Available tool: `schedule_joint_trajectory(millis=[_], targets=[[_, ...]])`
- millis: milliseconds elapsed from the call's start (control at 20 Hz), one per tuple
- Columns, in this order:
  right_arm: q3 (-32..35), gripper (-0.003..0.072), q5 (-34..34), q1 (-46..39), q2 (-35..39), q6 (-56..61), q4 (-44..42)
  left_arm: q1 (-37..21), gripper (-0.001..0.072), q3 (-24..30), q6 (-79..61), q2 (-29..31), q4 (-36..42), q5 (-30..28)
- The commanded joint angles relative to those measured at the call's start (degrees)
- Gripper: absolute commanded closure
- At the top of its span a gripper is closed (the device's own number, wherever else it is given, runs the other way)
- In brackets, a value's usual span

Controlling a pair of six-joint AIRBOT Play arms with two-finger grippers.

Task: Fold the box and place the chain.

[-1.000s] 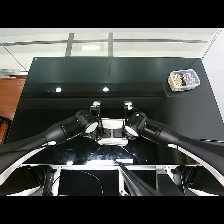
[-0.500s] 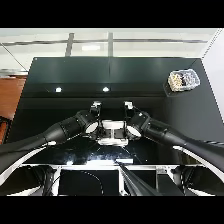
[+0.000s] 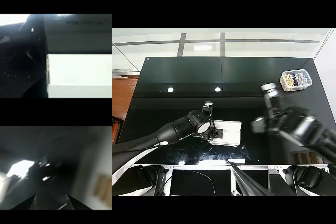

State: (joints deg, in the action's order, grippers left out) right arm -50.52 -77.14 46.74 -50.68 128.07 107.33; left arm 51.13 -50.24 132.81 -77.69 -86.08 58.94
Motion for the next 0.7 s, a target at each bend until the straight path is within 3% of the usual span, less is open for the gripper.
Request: schedule_joint_trajectory(millis=[0, 150, 200, 300, 400, 550, 650], targets=[[4.8, 0.0241, 0.6, -11.6, 4.8, -2.7, 15.8, 0.0, 0.0675, 0.0, 0.0, 0.0, 0.0, -0.2], [13.6, 0.0235, 22.5, -26.9, 4.7, -0.6, 15.3, 0.0, 0.0675, 0.0, 0.0, 0.0, 0.0, -0.2], [15.6, 0.0013, 30.8, -32.2, 4.1, 2.1, 14.2, 0.0, 0.0675, 0.0, 0.0, 0.0, 0.0, -0.2], [13.6, -0.0031, 40.2, -41.1, 0.1, 1.9, 5.8, 0.0, 0.0674, 0.0, 0.0, 0.0, 0.0, -0.2], [5.9, -0.0031, 40.6, -47.3, -6.1, -1.6, -1.9, 0.0, 0.0675, 0.0, 0.0, 0.0, 0.0, -0.2], [-10.9, -0.0030, 34.1, -54.4, -19.9, -8.5, -18.8, 0.0, 0.0674, 0.0, 0.0, 0.0, 0.0, -0.2], [-20.7, -0.0022, 29.2, -56.7, -28.8, -8.5, -25.2, 0.0, 0.0675, 0.0, 0.0, 0.0, 0.0, -0.1]])
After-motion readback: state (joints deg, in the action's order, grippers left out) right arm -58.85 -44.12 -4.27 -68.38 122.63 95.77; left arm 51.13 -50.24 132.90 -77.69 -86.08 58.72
